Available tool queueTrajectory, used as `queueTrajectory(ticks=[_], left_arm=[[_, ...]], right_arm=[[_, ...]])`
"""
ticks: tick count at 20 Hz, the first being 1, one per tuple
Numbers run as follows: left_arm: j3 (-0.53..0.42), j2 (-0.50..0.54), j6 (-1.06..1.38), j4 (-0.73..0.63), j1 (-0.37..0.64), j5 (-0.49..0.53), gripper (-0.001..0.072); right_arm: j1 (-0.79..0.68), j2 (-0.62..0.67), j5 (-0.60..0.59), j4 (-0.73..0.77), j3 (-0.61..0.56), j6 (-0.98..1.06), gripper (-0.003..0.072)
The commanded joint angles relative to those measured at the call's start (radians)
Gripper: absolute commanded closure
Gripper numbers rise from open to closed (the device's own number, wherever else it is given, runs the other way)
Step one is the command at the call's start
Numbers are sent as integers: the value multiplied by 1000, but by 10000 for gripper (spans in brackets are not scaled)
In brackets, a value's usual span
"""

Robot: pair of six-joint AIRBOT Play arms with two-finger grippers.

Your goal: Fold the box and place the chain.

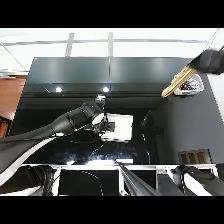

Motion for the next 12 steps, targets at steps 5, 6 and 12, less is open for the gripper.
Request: queueTrajectory(ticks=[5,6,12], left_arm=[[0,-1,0,0,1,1,685],[0,-1,0,0,1,1,685],[0,-1,0,0,1,2,685]], right_arm=[[233,81,122,77,-192,-53,684],[254,81,127,107,-204,-53,685],[339,76,138,322,-215,-64,684]])
